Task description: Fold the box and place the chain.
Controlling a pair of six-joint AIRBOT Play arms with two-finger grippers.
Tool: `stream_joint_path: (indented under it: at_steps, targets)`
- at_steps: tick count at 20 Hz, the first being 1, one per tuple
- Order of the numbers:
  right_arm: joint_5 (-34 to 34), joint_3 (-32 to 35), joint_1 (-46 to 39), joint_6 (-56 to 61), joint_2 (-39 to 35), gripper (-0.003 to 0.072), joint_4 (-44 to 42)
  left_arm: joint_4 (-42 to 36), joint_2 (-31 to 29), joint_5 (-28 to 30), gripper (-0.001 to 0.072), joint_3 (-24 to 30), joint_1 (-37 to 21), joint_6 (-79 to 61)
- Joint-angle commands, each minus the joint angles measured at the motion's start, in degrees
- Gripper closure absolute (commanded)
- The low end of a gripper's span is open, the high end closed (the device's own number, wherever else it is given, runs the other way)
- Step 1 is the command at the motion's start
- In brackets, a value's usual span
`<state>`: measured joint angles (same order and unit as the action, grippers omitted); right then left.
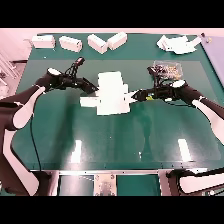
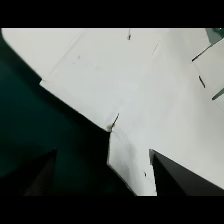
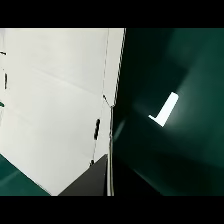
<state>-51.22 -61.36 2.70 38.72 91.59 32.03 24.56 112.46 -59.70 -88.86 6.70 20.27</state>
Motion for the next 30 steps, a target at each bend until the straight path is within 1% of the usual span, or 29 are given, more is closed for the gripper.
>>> stream_joint_path:
  at_steps: [1,2,6,9,10,11,14,17,23,24,25,27,30]
  targets:
    - [0.87,0.5,0.07,-0.46,-0.24,0.0689,-1.57,-4.81,3.43,-3.5,0.0059,-2.49,-0.02,-0.79]
    - [0.87,0.5,0.07,-0.46,-0.24,0.0689,-1.57,-6.1,4.02,-4.33,0.0059,-2.67,-0.02,-0.83]
    - [0.83,0.52,0.28,-1.31,-0.24,0.0688,-1.57,-8.22,4.28,-4.5,0.0059,-2.67,-0.02,-1.73]
    - [0.85,0.52,0.94,-1.75,-0.24,0.0688,-1.55,-12.17,4.63,-4.85,0.006,-2.67,-0.02,-2.73]
    - [0.87,0.52,1.05,-1.75,-0.24,0.0688,-1.55,-12.41,4.63,-4.9,0.0096,-2.67,0.0,-2.75]
    - [0.87,0.52,1.07,-1.73,-0.24,0.0688,-1.55,-12.44,4.66,-5.35,0.0119,-2.67,0.04,-2.78]
    - [0.9,0.52,1.07,-1.73,-0.24,0.0688,-1.55,-12.13,5.05,-8.02,0.0119,-2.67,0.04,-2.71]
    - [0.85,0.52,1.09,-1.7,-0.24,0.0688,-1.55,-11.74,5.51,-8.07,0.0119,-3.04,0.02,-2.51]
    - [0.83,0.52,1.16,-1.75,-0.24,0.0687,-1.4,-6.14,5.77,-6.75,0.0128,-4.76,0.04,0.76]
    - [0.83,0.52,1.16,-1.75,-0.24,0.0687,-1.38,-5.42,5.77,-6.8,0.0268,-4.9,0.04,0.81]
    - [0.85,0.52,1.16,-1.75,-0.24,0.0687,-1.38,-5.18,5.77,-6.71,0.029,-4.94,0.04,0.87]
    - [0.85,0.52,1.16,-1.75,-0.24,0.0687,-1.36,-4.96,5.77,-6.84,0.0291,-5.14,0.04,0.74]
    - [0.85,0.52,1.14,-1.75,-0.24,0.0687,-1.38,-2.21,5.84,-7.72,0.0292,-5.92,0.04,0.72]
